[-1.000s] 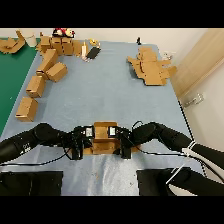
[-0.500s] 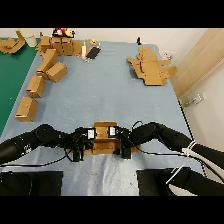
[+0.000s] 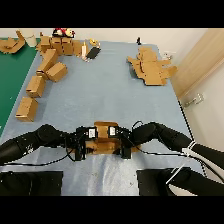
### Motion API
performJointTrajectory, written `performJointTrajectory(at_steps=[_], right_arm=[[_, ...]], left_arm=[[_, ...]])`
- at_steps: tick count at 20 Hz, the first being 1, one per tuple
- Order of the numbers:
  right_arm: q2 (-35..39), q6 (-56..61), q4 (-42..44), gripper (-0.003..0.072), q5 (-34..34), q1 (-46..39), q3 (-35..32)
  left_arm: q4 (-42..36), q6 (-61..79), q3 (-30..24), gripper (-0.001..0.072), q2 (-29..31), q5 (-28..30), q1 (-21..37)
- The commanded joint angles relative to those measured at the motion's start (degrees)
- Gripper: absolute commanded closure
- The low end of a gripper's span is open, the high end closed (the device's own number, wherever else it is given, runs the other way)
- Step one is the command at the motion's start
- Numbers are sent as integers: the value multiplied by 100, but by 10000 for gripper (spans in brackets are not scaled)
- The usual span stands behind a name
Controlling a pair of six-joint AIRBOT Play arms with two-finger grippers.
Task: Fold the box.
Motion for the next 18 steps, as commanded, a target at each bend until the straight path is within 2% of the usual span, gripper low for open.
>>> performJointTrajectory(at_steps=[1,11,12,13,14,18], right_arm=[[0,4,0,240,2,0,-2],[0,2,0,240,2,0,-2],[0,2,0,240,2,0,-2],[0,4,0,240,2,0,-2],[0,2,0,240,2,0,-2],[0,2,0,240,2,0,-2]], left_arm=[[-350,59,0,178,-13,44,0],[-339,57,0,179,-13,42,0],[-323,37,0,211,-13,48,2],[-240,-68,0,499,-13,55,2],[-70,-164,0,697,-13,79,4],[361,-1102,0,699,48,177,13]])
